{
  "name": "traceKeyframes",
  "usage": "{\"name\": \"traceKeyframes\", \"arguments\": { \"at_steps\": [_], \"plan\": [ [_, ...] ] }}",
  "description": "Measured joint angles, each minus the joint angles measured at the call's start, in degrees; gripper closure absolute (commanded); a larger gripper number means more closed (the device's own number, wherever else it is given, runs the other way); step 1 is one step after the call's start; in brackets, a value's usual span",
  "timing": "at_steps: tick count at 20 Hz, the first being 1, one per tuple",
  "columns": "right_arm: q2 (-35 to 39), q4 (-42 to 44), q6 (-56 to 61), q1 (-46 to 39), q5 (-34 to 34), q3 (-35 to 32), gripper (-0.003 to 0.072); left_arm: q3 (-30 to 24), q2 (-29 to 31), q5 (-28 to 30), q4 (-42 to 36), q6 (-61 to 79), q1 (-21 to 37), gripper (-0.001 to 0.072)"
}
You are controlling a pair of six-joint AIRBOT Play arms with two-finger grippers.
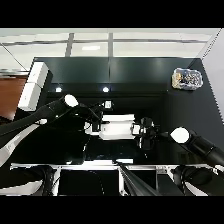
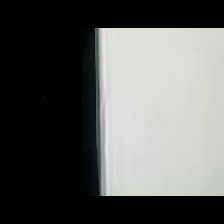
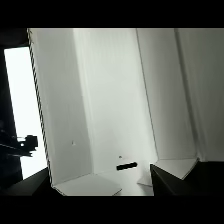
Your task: Fold the box and place the chain.
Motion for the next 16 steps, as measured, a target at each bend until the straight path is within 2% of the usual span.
{"name": "traceKeyframes", "arguments": {
  "at_steps": [5, 16],
  "plan": [
    [-1.57, 0.24, -0.61, -4.04, 2.56, 3.43, 0.0012, 0.00, 0.02, 0.63, 0.00, -0.02, 0.00, 0.0684],
    [-7.69, 13.49, -16.35, -10.38, 6.69, 5.11, 0.0011, 0.00, 0.02, 1.49, -0.02, 0.00, 0.00, 0.0684]
  ]
}}
